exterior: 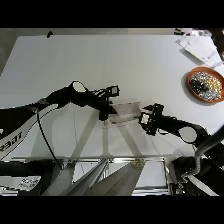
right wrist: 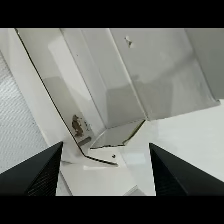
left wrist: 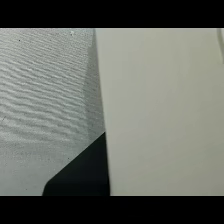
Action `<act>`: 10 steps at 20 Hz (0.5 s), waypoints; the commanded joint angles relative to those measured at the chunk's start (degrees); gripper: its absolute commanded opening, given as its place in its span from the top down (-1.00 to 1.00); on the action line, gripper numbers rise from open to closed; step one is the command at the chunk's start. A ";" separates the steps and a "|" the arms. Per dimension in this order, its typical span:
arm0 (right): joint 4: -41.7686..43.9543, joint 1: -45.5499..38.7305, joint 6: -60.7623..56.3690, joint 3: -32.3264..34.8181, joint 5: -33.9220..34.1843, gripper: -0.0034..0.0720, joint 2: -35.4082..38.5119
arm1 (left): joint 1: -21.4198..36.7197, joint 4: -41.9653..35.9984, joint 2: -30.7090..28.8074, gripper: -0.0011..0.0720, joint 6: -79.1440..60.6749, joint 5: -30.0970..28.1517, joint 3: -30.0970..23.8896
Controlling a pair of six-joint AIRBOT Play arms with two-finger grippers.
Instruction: Fold the box and place the chain.
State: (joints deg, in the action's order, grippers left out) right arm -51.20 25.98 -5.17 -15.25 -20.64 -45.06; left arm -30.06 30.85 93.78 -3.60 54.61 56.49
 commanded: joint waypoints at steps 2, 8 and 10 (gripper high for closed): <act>9.05 -1.11 12.41 0.00 -2.38 -0.62 -2.40 | -0.04 0.02 0.00 0.94 -0.02 0.07 0.00; 12.70 -6.88 17.84 -1.22 -6.99 -0.93 -5.03 | -0.04 0.02 0.00 0.94 -0.02 0.09 0.00; 13.20 -8.39 19.89 -2.21 -10.29 -0.94 -5.16 | -0.04 0.02 0.00 0.94 -0.02 0.07 0.00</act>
State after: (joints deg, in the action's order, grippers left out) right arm -39.75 19.92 11.09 -16.45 -26.39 -49.76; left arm -30.06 30.85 93.78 -3.60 54.70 56.49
